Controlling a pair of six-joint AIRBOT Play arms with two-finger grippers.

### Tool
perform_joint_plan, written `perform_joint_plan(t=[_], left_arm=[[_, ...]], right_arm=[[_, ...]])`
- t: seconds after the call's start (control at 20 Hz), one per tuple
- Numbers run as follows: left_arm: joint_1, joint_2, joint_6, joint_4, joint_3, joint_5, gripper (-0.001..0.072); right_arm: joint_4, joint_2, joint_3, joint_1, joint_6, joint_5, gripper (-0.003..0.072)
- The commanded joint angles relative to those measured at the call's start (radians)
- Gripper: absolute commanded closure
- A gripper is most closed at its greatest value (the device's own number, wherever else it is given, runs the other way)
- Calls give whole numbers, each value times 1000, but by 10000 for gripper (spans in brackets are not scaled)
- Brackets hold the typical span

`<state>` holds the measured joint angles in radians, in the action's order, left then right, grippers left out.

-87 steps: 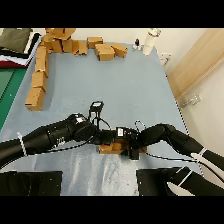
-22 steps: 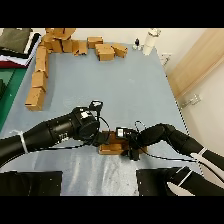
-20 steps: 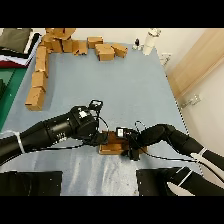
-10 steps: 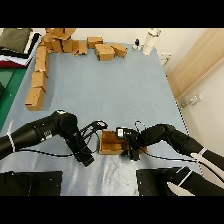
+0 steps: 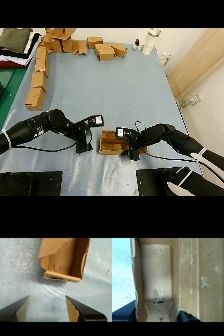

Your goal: Fold the box.

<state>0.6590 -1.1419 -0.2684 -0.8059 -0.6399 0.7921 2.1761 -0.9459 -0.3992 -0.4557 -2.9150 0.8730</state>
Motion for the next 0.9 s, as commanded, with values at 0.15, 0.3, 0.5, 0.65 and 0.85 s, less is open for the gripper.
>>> perform_joint_plan(t=[0.15,0.3,0.5,0.65,0.85], left_arm=[[6,1,532,260,114,-50,9],[43,0,575,358,128,-98,9],[51,-21,499,397,128,-189,9],[51,-21,477,394,128,-209,9],[75,-24,478,403,128,-197,9]], right_arm=[[0,0,0,0,0,0,189],[0,0,0,0,0,0,189],[0,0,0,0,1,0,189],[0,0,0,0,1,0,189],[0,0,0,0,0,0,188]])
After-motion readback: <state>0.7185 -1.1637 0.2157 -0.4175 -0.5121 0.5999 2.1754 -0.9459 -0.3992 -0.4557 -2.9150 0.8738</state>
